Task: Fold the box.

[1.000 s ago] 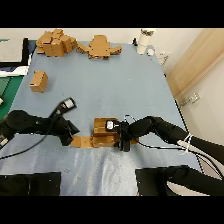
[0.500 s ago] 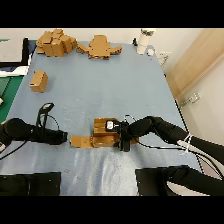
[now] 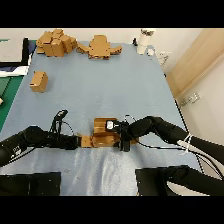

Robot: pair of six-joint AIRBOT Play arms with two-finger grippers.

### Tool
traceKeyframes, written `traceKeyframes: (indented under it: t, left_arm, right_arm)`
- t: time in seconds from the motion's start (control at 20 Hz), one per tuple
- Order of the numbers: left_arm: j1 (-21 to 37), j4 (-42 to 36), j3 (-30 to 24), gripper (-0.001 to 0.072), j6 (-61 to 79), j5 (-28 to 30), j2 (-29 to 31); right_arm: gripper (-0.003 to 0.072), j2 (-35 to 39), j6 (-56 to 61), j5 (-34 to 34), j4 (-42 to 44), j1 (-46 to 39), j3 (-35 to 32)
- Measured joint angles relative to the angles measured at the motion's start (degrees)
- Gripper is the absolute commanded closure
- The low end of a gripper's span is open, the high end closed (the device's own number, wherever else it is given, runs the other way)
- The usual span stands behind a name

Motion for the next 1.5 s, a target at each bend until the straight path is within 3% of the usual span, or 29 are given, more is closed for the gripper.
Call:
traceKeyframes:
  t: [0.45,0.5,0.55,0.6,0.65,0.7,1.5]
  left_arm:
    - [-5.97,-5.01,2.6,0.0682,2.12,2.38,-0.46]
    - [-6.25,-5.14,2.91,0.0364,2.23,3.04,-0.46]
    - [-6.4,-5.25,3.15,0.0217,2.21,3.52,-0.46]
    - [-6.58,-5.31,3.37,0.0219,2.16,3.74,-0.46]
    - [-6.64,-5.16,3.56,0.0308,2.01,4.0,-0.46]
    - [-6.71,-5.27,3.76,0.0349,2.01,4.31,-0.46]
    - [-2.89,-1.7,8.52,0.0316,-0.83,-2.38,-0.55]
  right_arm:
    - [0.0174,0.0,0.0,0.02,-0.02,0.02,0.0]
    - [0.0174,0.0,0.02,-0.02,0.0,0.0,0.0]
    - [0.0174,0.0,0.0,0.0,-0.02,0.02,0.0]
    - [0.0174,0.0,0.0,-0.02,-0.02,0.0,0.0]
    - [0.0174,0.02,0.04,-0.04,-0.02,0.0,0.0]
    - [0.0174,0.0,0.0,-0.04,-0.07,0.0,0.0]
    - [0.0174,0.0,0.0,0.0,-0.04,0.0,0.0]
